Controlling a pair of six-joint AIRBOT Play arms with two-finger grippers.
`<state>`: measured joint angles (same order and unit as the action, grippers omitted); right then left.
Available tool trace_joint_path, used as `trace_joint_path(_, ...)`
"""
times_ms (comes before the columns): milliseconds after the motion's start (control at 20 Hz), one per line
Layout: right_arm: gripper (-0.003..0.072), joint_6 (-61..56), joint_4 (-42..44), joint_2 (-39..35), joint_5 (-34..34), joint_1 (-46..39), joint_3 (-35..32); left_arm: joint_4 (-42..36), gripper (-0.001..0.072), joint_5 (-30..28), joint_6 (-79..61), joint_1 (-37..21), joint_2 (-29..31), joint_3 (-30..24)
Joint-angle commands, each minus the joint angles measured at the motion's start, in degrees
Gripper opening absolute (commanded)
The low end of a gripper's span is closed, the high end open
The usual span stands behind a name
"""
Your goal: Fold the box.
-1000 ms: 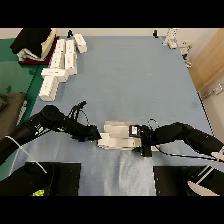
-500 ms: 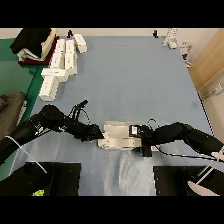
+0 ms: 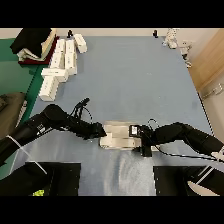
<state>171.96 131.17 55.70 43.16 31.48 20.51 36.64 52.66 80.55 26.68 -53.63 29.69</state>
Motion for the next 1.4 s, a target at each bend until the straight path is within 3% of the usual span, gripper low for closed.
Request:
trace_joint_path(0,0.0505,-0.02,0.0,-0.04,-0.02,0.04,0.0,8.41,0.0399,-4.57,10.45,6.32,0.0,2.71)
trace_joint_path(250,0.0505,0.0,0.0,-0.04,-0.02,0.04,0.0,21.84,0.0399,-4.7,25.77,13.62,-0.02,6.05)
trace_joint_path(800,0.0505,-0.02,0.0,-0.04,0.0,0.02,0.0,38.93,0.0396,-1.81,49.48,25.86,-4.9,10.23)
trace_joint_path(850,0.0505,-0.02,0.0,-0.04,-0.02,0.04,0.0,40.15,0.0347,-0.57,50.07,26.58,-5.95,11.32)
trace_joint_path(1100,0.0504,-0.02,0.0,-0.04,-0.02,0.04,0.0,42.1,0.0347,3.58,51.89,29.64,-12.31,18.16)
trace_joint_path(1350,0.0505,-0.02,0.0,-0.04,-0.02,0.04,0.0,44.54,0.0347,7.61,57.72,30.84,-14.82,20.37)
